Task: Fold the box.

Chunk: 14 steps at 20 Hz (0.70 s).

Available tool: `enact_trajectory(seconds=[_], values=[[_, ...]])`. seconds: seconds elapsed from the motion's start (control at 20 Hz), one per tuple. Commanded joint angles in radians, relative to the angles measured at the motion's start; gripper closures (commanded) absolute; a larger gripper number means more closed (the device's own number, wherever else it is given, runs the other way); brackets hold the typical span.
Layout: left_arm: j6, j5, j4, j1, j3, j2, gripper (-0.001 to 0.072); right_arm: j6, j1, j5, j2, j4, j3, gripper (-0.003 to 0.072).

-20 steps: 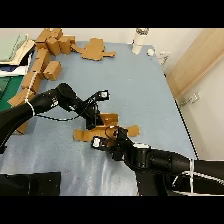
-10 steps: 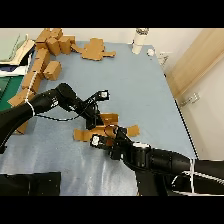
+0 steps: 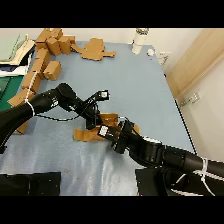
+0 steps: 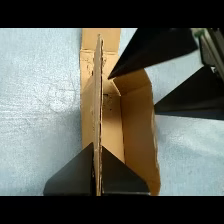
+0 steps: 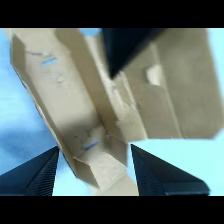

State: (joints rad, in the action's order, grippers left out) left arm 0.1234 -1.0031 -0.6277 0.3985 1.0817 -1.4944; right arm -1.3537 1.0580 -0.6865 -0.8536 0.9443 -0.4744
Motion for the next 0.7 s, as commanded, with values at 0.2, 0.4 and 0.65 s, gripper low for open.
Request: enact_trajectory(seconds=[0.2,0.4,0.65], values=[[0.0,0.0,0.0,0.0,0.0,-0.001,0.0697,-0.491,-0.215,0.151,0.043,0.371,0.023,-0.0034],[0.0,0.0,0.0,0.0,0.0,-0.001,0.0697,-1.061,-0.416,0.156,0.042,0.829,0.023,-0.0034],[0.0,0.0,0.0,0.0,0.0,-0.001,0.0697,-1.438,-0.565,0.114,-0.023,1.145,0.015,-0.0034]])
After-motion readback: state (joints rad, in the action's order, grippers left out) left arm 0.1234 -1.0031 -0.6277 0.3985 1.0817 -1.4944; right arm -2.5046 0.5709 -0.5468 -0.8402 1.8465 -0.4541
